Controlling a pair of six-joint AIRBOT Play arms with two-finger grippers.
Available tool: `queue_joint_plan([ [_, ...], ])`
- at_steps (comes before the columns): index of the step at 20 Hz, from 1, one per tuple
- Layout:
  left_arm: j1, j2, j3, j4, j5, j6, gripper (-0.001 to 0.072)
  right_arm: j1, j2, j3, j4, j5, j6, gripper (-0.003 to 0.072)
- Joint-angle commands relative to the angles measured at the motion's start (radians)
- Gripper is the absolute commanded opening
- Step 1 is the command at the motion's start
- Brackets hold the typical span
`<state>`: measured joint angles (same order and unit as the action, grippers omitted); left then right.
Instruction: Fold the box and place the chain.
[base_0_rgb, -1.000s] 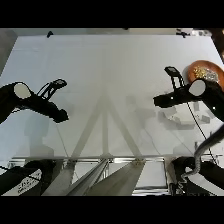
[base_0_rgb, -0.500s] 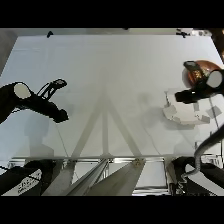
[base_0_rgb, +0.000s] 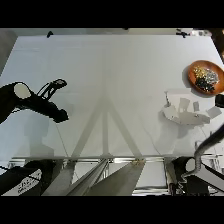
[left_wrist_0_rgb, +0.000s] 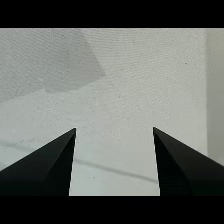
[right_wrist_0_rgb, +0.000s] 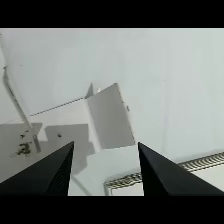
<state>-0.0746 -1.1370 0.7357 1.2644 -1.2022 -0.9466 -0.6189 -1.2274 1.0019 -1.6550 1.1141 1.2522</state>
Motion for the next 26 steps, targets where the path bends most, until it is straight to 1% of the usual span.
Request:
queue_joint_plan([
  [1,-0.001,0.0,0.0,0.0,0.0,0.0,0.0517,-0.04,-0.151,0.117,0.031,0.097,-0.031,0.0483],
  [2,-0.001,-0.001,0.0,0.0,0.0,0.0,0.0517,-0.041,-0.201,0.172,0.048,0.15,-0.031,0.0483],
  [4,-0.001,-0.001,0.0,0.0,0.0,0.0,0.0517,-0.041,-0.275,0.269,0.027,0.237,-0.036,0.0483],
  [6,-0.001,0.0,0.0,0.0,0.0,0.0,0.0517,-0.041,-0.318,0.329,0.038,0.274,-0.077,0.0483],
  [8,-0.001,-0.001,0.0,0.0,0.0,0.0,0.0517,-0.041,-0.355,0.344,0.044,0.285,-0.1,0.0481],
  [11,-0.001,-0.001,-0.001,0.0,0.0,0.0,0.0517,-0.041,-0.423,0.344,-0.001,0.308,-0.099,0.0461],
  [15,-0.001,0.0,0.0,0.0,0.0,0.0,0.0517,-0.041,-0.473,0.345,0.059,0.339,-0.149,0.0454],
  [16,-0.001,-0.001,0.0,0.0,0.0,0.0,0.0517,-0.041,-0.48,0.345,0.058,0.352,-0.162,0.0432],
  [17,-0.001,-0.001,0.0,0.0,0.0,0.0,0.0517,-0.041,-0.486,0.345,0.058,0.367,-0.177,0.0428],
  [19,-0.001,0.0,-0.001,0.0,0.0,0.0,0.0517,-0.041,-0.494,0.345,0.058,0.378,-0.187,0.0388],
  [20,-0.001,-0.001,0.0,0.0,0.0,0.0,0.0517,-0.041,-0.494,0.345,0.058,0.375,-0.187,0.0315],
  [21,-0.001,-0.001,0.0,0.0,0.0,0.0,0.0517,-0.041,-0.494,0.345,0.059,0.375,-0.187,0.022],
  [22,-0.001,-0.001,0.0,0.0,0.0,0.0,0.0517,-0.041,-0.494,0.345,0.058,0.383,-0.187,0.0163],
  [23,-0.001,0.0,0.0,0.0,0.0,0.0,0.0517,-0.041,-0.494,0.345,0.058,0.397,-0.187,0.0067],
  [24,-0.001,-0.001,0.0,0.0,0.0,0.0,0.0517,-0.041,-0.494,0.345,0.058,0.414,-0.187,0.002],
  [26,-0.001,-0.001,-0.001,0.0,0.0,0.0,0.0517,-0.041,-0.49,0.345,0.085,0.438,-0.205,0.0019],
])
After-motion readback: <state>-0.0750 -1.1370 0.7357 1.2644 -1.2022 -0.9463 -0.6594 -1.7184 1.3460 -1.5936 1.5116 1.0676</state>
